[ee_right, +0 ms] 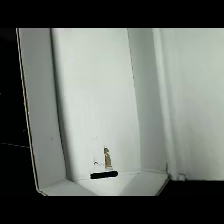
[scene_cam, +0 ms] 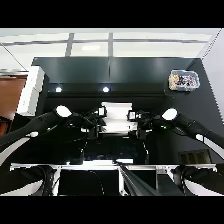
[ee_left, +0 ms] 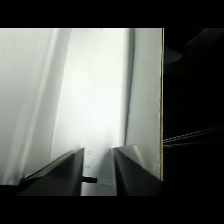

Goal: Fold the box and place the chain.

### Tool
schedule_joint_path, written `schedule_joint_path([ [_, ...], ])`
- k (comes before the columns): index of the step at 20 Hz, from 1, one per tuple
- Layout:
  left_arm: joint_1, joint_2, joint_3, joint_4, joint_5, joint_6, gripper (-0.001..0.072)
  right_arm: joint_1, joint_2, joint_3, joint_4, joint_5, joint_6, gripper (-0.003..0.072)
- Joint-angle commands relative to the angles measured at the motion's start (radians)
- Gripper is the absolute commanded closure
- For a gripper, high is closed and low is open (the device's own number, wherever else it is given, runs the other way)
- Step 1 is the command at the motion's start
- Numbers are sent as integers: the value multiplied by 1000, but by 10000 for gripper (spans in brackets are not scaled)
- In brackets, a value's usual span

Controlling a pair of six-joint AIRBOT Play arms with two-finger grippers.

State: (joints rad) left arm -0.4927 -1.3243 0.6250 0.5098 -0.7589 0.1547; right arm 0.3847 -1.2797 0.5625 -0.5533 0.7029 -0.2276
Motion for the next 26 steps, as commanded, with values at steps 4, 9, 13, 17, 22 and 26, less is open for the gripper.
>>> schedule_joint_path([
  [4, 16, 43, 31, 177, -43, -150, 683, 0, 0, 1, 1, 0, 1, 205],
  [9, 129, 254, 93, 586, -134, -625, 683, 0, 0, 1, 1, 0, 1, 205],
  [13, 335, 307, 74, 758, -218, -1410, 681, 0, 0, 1, 1, 0, 1, 205],
  [17, 501, 249, -39, 581, -255, -1618, 652, 0, 0, 1, 1, 0, 1, 205],
  [22, 473, 72, -89, 119, -322, -1333, 682, 0, 0, 1, 1, 0, 1, 205],
  [26, 298, -16, -56, 13, -238, -1252, 683, 0, 0, 1, 0, 0, 1, 205],
])
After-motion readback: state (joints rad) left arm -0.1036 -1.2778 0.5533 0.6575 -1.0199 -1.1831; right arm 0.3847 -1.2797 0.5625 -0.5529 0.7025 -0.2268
